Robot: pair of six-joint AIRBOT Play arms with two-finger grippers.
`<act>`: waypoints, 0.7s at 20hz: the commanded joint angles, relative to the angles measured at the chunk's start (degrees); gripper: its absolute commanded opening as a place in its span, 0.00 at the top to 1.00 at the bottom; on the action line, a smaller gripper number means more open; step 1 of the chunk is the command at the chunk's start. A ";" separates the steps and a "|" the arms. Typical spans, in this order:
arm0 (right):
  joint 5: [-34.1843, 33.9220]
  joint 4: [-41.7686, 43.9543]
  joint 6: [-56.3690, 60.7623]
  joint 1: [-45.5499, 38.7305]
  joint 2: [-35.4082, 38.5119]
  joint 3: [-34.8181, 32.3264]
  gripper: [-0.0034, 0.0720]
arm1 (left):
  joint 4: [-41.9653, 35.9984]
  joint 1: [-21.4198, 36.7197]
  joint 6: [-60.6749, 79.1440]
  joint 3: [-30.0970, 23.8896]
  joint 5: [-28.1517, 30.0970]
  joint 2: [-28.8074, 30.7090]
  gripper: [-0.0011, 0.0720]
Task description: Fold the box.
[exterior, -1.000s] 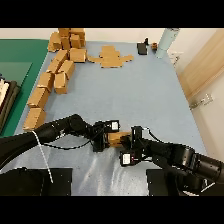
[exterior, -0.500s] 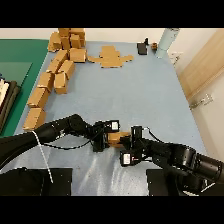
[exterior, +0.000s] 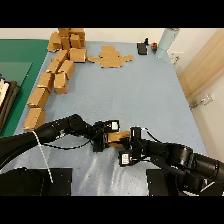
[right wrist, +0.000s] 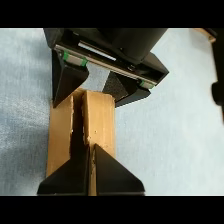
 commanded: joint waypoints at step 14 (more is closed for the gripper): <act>-2.45 6.75 0.02 0.07 -0.09 0.04 0.65 | 0.02 0.00 0.07 0.02 0.02 0.04 0.49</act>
